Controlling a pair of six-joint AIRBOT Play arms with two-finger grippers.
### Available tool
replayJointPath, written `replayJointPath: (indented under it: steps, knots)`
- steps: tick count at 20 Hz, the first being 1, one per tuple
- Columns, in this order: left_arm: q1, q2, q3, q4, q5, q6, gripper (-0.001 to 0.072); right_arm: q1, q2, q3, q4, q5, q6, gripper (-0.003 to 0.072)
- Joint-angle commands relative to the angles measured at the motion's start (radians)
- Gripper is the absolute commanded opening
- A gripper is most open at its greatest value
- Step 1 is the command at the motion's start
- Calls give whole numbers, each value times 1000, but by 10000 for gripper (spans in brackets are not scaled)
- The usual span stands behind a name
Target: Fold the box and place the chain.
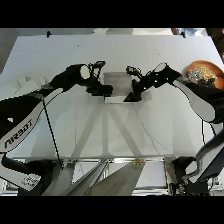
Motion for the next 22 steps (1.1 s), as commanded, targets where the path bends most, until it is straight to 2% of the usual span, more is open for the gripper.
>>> replayJointPath:
  steps: [1, 3, 7, 8, 11, 14, 16, 21, 22]
  knots:
    - [-37, -48, 106, 118, -118, -137, 430, -1, 0, 0, 0, 0, 1, 571]
    - [-50, -54, 124, 124, -143, -174, 321, -1, 0, 0, 0, 0, 1, 571]
    - [-68, -56, 124, 203, -192, -307, 310, -1, 0, 0, 0, 0, 1, 571]
    - [-70, -57, 124, 222, -202, -329, 265, -1, 0, 0, 0, 0, 1, 571]
    - [-72, -61, 124, 224, -225, -397, 263, -1, 0, 0, 0, 0, 1, 571]
    - [-74, -62, 124, 220, -221, -458, 261, -1, 0, 0, 0, 0, 1, 571]
    - [-77, -62, 124, 208, -209, -494, 198, -1, 0, 0, 0, 0, 1, 571]
    - [-95, -63, 124, 169, -134, -529, 202, -1, 0, 0, 0, 0, 1, 571]
    - [-100, -66, 124, 175, -135, -534, 177, -1, 0, 0, 0, 0, 1, 571]
